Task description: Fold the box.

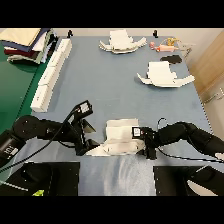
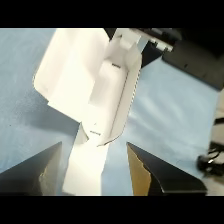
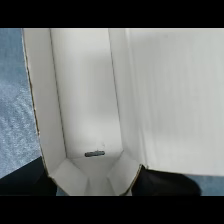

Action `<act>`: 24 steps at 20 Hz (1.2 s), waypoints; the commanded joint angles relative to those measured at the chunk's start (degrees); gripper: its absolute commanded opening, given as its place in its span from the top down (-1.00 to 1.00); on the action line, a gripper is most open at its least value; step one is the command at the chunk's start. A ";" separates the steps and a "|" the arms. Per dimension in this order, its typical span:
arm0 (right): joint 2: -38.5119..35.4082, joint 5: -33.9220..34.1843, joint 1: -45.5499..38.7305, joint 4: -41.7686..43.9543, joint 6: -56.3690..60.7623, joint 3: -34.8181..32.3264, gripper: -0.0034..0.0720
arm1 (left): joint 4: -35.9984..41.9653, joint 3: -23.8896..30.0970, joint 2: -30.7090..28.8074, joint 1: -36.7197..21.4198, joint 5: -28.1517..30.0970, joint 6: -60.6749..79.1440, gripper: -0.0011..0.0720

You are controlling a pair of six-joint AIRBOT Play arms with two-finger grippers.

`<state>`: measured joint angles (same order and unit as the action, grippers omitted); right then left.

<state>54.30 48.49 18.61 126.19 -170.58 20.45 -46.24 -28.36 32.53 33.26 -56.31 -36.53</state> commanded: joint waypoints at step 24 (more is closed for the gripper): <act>0.00 0.00 0.04 0.02 0.00 0.02 -0.68 | 12.76 6.27 21.70 11.06 18.51 31.08 0.69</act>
